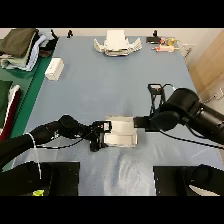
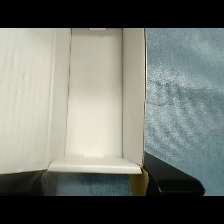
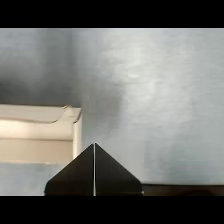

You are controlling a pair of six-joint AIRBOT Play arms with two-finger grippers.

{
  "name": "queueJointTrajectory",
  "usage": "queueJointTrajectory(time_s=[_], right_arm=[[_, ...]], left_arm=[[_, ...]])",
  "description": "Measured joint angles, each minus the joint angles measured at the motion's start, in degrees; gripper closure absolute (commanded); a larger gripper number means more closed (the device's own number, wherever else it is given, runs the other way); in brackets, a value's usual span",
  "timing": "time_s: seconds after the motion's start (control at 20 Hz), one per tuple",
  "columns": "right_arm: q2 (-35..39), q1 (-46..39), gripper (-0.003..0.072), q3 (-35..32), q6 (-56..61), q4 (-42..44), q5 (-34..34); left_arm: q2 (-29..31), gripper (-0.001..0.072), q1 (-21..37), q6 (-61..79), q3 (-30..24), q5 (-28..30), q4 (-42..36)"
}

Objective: Fold the box.

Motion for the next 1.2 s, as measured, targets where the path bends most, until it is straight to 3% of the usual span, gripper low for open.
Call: queueJointTrajectory(time_s=[0.2, 0.55, 0.9, 1.2], right_arm=[[0.15, -10.71, 0.0682, 0.02, -9.38, 2.99, -0.24], [-7.04, -29.55, 0.0682, 0.02, -30.95, 23.61, 3.76], [-16.41, -33.44, 0.0682, 0.22, -48.37, 43.23, 4.85], [-21.84, -33.46, 0.0682, 0.24, -61.61, 55.45, -2.54]], left_arm=[[0.0, 0.0238, 0.0, 0.0, 0.0, 0.0, -0.02], [0.0, 0.0238, 0.0, 0.0, 0.0, -0.02, 0.0], [0.0, 0.0238, 0.0, -0.02, 0.0, 0.0, -0.02], [0.0, 0.0238, 0.0, 0.0, 0.0, -0.11, -0.02]])
